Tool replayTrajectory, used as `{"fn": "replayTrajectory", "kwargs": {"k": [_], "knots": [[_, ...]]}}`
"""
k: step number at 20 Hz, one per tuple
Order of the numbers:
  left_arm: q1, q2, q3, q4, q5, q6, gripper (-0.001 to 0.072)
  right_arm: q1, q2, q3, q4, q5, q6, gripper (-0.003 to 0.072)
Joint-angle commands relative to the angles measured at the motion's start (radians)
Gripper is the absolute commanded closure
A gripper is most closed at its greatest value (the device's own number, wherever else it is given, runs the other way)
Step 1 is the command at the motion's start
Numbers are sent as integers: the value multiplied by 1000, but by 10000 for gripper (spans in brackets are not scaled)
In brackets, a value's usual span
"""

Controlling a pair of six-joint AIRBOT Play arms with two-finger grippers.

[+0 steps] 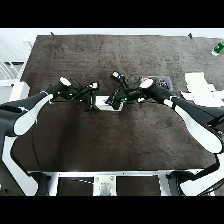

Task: Fold the box and place the chain.

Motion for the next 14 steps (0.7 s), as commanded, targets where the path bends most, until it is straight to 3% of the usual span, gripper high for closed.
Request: {"fn": "replayTrajectory", "kwargs": {"k": [1, 7, 14], "knots": [[0, 0, 0, -1, 2, -1, 183, 15, -1, -44, -11, -77, -3, 678], [0, 0, 0, -1, 3, -1, 183, 12, 16, -63, -1, -85, -15, 677], [0, 0, 0, -1, 3, -1, 183, 6, 285, -73, 20, -90, -1, 678]]}}
